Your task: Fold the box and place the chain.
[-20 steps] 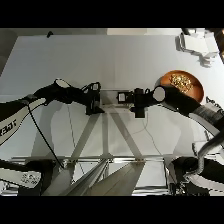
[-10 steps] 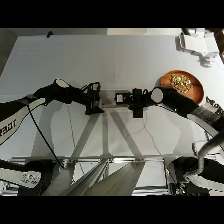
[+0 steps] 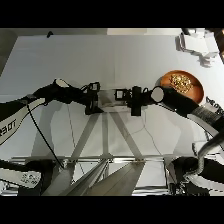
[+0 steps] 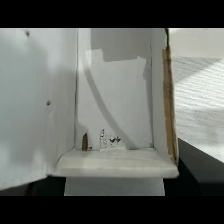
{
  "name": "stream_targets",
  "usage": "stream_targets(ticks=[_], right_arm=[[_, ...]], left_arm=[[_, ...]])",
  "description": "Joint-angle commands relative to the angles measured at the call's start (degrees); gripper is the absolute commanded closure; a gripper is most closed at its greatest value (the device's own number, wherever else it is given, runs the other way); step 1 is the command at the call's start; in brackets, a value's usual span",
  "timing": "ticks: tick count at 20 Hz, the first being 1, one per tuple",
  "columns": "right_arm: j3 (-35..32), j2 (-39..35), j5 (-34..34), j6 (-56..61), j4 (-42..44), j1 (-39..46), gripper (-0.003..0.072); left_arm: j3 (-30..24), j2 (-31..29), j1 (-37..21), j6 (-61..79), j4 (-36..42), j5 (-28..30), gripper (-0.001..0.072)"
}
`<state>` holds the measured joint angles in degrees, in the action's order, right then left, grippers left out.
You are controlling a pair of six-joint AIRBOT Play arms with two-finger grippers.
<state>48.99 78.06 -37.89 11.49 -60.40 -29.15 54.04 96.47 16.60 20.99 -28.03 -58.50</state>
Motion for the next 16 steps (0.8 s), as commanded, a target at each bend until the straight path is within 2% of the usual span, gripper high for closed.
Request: stream_targets(ticks=[1,5,8,12,14,16], right_arm=[[0.0,0.0,-5.0,0.0,-0.1,-0.1,0.0592],[0.0,0.0,-11.0,0.0,-4.5,-0.1,0.0585],[0.0,0.0,-10.8,0.0,-5.8,-0.1,0.0553],[0.0,0.0,-10.7,4.1,-10.5,-0.1,0.0553],[0.0,0.0,-10.4,7.3,-11.8,-0.1,0.0557],[0.0,-0.3,-9.0,10.3,-12.5,-0.1,0.0594]], left_arm=[[0.0,0.0,0.0,0.0,0.1,0.0,0.0523],[0.0,0.0,0.0,0.0,0.1,0.0,0.0523],[0.0,0.0,0.0,0.0,0.1,0.0,0.0523],[0.0,0.0,0.0,0.0,0.1,0.0,0.0523],[0.0,0.0,0.0,0.0,0.1,0.0,0.0523],[0.0,0.0,0.0,0.0,0.1,0.0,0.0523]])
